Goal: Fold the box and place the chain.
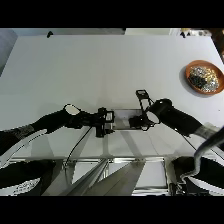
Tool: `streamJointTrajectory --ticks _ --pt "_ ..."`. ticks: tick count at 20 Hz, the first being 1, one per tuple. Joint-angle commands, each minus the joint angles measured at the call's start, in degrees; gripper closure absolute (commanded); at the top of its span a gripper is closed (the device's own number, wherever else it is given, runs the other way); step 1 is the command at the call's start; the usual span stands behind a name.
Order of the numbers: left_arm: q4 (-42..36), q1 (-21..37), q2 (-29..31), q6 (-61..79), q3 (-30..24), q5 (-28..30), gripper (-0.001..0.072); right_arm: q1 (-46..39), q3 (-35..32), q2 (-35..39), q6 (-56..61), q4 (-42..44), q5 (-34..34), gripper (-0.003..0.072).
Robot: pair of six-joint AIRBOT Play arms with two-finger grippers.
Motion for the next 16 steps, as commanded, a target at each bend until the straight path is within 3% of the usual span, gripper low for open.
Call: streamJointTrajectory --ticks 1,6,9,12,14,16 --pt "0.0 0.0 0.0 -0.1 0.0 0.0 0.0499 0.0 0.1 5.5 -4.6 0.2 3.4 0.0345" --pt "0.0 0.0 0.0 -0.1 0.0 0.0 0.0499 -1.0 0.5 19.2 -14.8 0.4 12.0 0.0345" --pt "0.0 0.0 0.0 -0.1 0.0 0.0 0.0499 -9.2 7.0 23.5 -20.9 -2.1 14.0 0.0347" --pt "0.0 0.0 0.0 -0.1 0.0 0.0 0.0499 -26.9 18.3 17.9 -29.9 -2.9 9.8 0.0348" --pt "0.0 0.0 0.0 -0.1 0.0 0.0 0.0499 -39.1 26.4 9.8 -32.8 -2.8 9.0 0.0348" --pt "0.0 0.0 0.0 -0.1 0.0 0.0 0.0499 -49.5 33.1 0.8 -32.3 0.2 3.8 0.0353"
